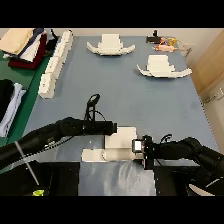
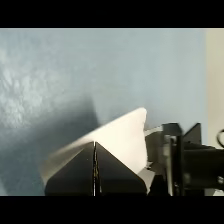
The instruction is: Fold the box.
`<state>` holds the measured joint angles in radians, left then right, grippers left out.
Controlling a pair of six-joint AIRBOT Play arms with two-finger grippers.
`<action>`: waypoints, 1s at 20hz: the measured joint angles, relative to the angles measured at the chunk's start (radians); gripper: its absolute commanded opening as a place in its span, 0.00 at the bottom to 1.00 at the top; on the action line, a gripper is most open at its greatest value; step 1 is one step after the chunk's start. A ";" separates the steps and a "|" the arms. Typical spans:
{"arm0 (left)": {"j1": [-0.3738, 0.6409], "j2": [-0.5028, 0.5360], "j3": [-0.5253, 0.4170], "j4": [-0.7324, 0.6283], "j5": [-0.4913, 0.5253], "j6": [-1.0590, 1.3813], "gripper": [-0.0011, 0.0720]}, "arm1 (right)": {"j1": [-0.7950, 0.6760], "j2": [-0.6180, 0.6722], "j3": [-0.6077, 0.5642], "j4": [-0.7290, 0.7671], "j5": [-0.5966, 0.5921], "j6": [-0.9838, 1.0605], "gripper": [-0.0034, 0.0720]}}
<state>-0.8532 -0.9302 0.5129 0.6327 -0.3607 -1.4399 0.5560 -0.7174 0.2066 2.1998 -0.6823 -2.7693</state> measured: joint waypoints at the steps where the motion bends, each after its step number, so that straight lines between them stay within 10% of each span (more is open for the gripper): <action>1: 0.014 0.053 0.000 0.028 -0.017 0.003 0.03 | 0.000 0.000 0.000 0.000 0.000 0.000 0.60; 8: 0.122 0.409 0.000 0.388 -0.321 0.069 0.04 | 0.000 0.000 0.000 0.001 -0.002 0.000 0.60; 9: 0.128 0.446 -0.002 0.439 -0.387 0.102 0.38 | 0.000 0.000 0.000 0.002 -0.002 0.000 0.60; 10: 0.132 0.472 -0.005 0.476 -0.438 0.138 0.97 | 0.000 0.000 0.000 0.002 -0.002 0.000 0.60; 20: 0.142 0.456 -0.090 0.525 -0.567 0.546 0.96 | 0.000 0.000 0.000 0.003 0.000 0.001 0.60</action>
<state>-0.7116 -0.4744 0.4232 1.1576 -0.9276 -0.8940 0.5560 -0.7174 0.2066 2.2024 -0.6819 -2.7686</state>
